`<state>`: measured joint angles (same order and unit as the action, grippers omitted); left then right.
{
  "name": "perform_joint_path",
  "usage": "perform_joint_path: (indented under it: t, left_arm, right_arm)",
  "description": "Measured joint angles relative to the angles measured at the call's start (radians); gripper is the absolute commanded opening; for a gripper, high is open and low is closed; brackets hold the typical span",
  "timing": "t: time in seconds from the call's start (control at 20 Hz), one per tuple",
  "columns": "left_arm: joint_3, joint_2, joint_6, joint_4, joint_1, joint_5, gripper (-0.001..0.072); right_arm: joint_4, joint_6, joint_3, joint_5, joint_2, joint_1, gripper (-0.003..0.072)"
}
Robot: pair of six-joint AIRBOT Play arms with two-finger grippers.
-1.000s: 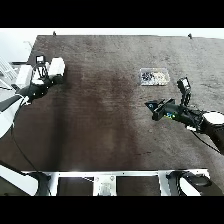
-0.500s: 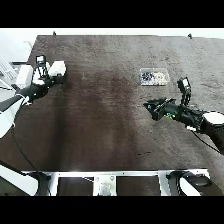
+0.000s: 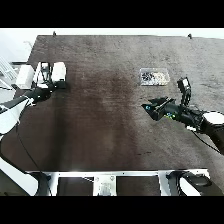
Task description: Fold the box and place the chain.
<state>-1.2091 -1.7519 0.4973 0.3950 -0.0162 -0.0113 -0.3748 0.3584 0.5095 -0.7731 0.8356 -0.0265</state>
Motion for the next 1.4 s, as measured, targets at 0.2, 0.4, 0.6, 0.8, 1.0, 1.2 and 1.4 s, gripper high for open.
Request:
perform_joint_path:
  t: [0.2,0.4,0.6,0.8,1.0,1.2,1.4]
  left_arm:
    - [0.000,0.000,0.000,0.000,0.000,0.000,0.0704]
    - [0.000,0.000,0.000,0.000,0.000,0.000,0.0704]
    - [0.000,0.000,0.000,0.000,0.000,0.000,0.0704]
    - [0.000,0.000,0.000,0.000,0.000,0.000,0.0703]
    - [0.000,0.000,0.000,0.000,0.000,0.000,0.0147]
    - [0.000,0.000,0.000,0.000,0.000,0.000,0.0017]
    - [0.000,0.000,0.000,0.000,0.000,0.000,0.0016]
  right_arm:
    - [-0.001,0.000,0.000,0.000,0.000,0.000,0.0576]
    - [-0.002,0.000,0.000,0.011,0.000,0.000,0.0576]
    - [-0.002,0.000,0.000,0.019,0.000,-0.005,0.0576]
    - [-0.003,0.000,0.000,0.021,0.000,-0.007,0.0576]
    - [-0.003,0.000,0.000,0.022,0.000,-0.008,0.0013]
    - [-0.003,0.002,0.000,0.031,-0.040,-0.008,0.0004]
    - [-0.002,0.001,-0.006,0.107,-0.185,-0.008,0.0003]
